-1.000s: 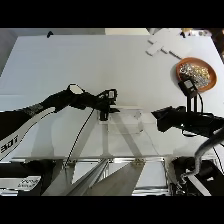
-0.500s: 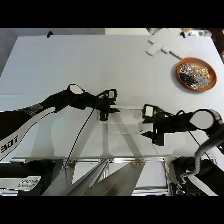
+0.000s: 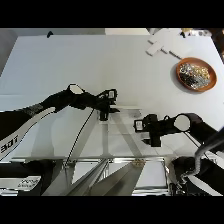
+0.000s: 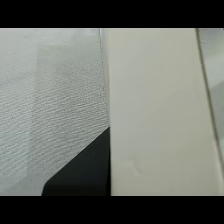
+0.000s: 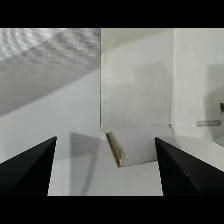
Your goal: Fold the box and place the chain.
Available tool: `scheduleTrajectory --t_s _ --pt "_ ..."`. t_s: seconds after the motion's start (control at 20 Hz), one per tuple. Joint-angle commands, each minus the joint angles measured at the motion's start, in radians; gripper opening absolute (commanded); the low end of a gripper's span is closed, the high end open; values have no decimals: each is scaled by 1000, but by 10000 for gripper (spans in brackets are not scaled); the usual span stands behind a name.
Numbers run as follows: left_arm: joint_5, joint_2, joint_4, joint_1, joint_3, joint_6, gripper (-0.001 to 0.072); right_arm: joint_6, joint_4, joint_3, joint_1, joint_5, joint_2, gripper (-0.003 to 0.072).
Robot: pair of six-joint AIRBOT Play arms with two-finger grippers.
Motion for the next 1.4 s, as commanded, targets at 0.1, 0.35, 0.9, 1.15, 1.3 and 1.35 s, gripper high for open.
scheduleTrajectory --t_s 0.1,0.35,0.9,1.15,1.3,1.35 --pt "-2 0 0 0 0 0 10 -6 29 -95 65 -280 43 694" --pt "-2 0 0 0 0 0 10 -5 50 -95 55 -310 97 692" --pt "-2 0 0 0 0 0 10 -6 100 -20 -44 -273 96 680" --pt "-2 0 0 0 0 0 10 -45 165 -19 -60 -272 93 680" --pt "-2 0 0 0 0 0 10 -131 238 -19 -117 -241 69 681" --pt "-2 0 0 0 0 0 10 -186 255 -19 -134 -213 64 681"
